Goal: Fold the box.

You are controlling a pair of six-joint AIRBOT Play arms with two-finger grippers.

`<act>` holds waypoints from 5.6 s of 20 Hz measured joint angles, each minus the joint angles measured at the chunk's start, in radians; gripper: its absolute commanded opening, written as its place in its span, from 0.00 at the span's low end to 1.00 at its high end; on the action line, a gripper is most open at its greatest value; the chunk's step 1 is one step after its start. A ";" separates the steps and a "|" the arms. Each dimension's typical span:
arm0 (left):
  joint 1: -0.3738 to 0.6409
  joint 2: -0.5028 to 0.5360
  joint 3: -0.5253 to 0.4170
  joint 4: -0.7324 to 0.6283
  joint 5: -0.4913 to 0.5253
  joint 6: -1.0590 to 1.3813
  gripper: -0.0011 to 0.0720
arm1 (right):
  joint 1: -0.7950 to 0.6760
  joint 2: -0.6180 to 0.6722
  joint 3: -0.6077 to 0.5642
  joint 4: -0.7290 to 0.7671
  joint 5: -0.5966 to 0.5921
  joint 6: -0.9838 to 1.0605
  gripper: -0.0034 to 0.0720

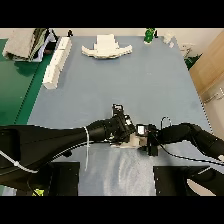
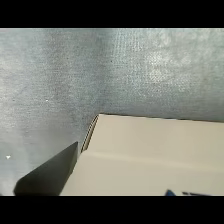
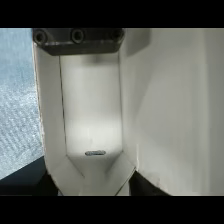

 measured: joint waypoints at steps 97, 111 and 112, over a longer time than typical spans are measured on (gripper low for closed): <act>0.450 0.377 -0.605 -1.034 0.520 2.659 0.95 | 0.000 0.000 0.000 0.000 0.000 0.000 0.80; 0.393 0.377 -0.654 -1.107 0.632 2.645 0.95 | 0.000 0.000 0.000 0.000 0.000 0.000 0.80; 0.388 0.377 -0.656 -1.110 0.644 2.639 0.95 | 0.000 0.000 0.000 0.000 0.000 0.000 0.80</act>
